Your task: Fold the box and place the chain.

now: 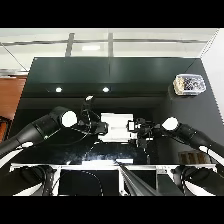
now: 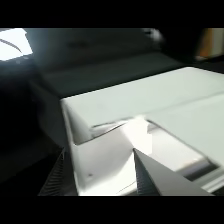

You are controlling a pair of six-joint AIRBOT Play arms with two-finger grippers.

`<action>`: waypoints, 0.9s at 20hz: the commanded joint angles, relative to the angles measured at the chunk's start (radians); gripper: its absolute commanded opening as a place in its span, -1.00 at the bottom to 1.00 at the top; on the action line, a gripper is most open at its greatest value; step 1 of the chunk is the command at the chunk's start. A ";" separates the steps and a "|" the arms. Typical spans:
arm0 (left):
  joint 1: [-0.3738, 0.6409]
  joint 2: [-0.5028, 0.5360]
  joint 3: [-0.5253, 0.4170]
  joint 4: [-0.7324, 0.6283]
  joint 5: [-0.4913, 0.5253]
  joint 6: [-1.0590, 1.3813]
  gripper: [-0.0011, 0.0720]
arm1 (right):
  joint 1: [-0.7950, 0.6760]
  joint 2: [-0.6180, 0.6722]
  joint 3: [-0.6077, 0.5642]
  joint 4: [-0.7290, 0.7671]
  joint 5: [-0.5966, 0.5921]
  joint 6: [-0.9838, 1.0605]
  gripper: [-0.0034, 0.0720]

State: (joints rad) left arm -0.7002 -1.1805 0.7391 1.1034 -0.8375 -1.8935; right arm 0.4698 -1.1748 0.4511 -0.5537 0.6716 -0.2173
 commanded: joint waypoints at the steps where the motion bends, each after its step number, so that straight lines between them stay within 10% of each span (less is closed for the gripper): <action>1: -0.012 -0.026 0.008 0.055 0.014 -0.048 0.34 | 0.000 0.000 0.000 0.000 0.000 0.000 -0.10; 11: -0.093 -0.232 0.214 0.235 -0.244 -0.236 0.34 | 0.000 0.000 0.000 0.000 0.000 0.000 -0.10; 18: -0.173 -0.237 0.220 0.363 -0.206 -0.449 0.34 | 0.000 0.000 0.000 0.000 0.000 0.000 -0.10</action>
